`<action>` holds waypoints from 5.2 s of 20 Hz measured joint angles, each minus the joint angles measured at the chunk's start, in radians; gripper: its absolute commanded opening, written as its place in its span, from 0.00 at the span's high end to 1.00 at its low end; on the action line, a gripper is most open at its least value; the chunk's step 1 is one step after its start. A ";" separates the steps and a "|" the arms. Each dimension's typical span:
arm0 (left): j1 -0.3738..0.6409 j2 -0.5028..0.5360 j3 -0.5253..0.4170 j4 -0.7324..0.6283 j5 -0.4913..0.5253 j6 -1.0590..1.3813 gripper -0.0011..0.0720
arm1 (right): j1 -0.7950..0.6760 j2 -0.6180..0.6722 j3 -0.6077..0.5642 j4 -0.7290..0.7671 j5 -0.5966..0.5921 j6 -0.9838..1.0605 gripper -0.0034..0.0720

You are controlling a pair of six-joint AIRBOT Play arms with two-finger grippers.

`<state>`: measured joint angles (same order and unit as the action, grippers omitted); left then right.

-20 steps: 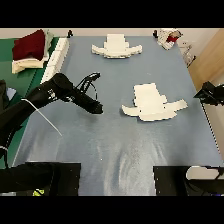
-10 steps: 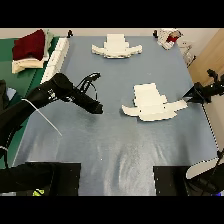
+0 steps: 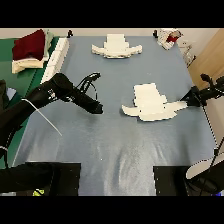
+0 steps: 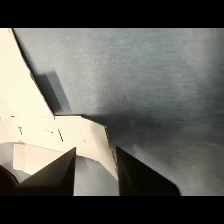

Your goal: Fold the box.

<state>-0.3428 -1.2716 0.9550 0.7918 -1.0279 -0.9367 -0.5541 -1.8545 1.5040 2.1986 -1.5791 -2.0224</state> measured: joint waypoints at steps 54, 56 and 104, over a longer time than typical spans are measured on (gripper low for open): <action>0.188 -0.079 0.027 -0.132 -0.110 -0.004 0.50 | 0.733 1.112 -1.221 0.188 0.754 -0.016 0.95; 0.202 -0.117 0.027 -0.144 -0.135 -0.002 0.50 | 0.740 1.137 -1.238 0.191 0.770 -0.017 0.95; 0.065 -0.306 0.100 -0.347 -0.295 0.739 0.98 | 0.745 1.137 -1.077 -0.379 0.862 0.282 0.45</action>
<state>-0.2779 -1.5780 1.0546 0.4450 -1.3228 -0.1982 0.1913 -0.7177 0.4271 1.8198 -0.7174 -1.7409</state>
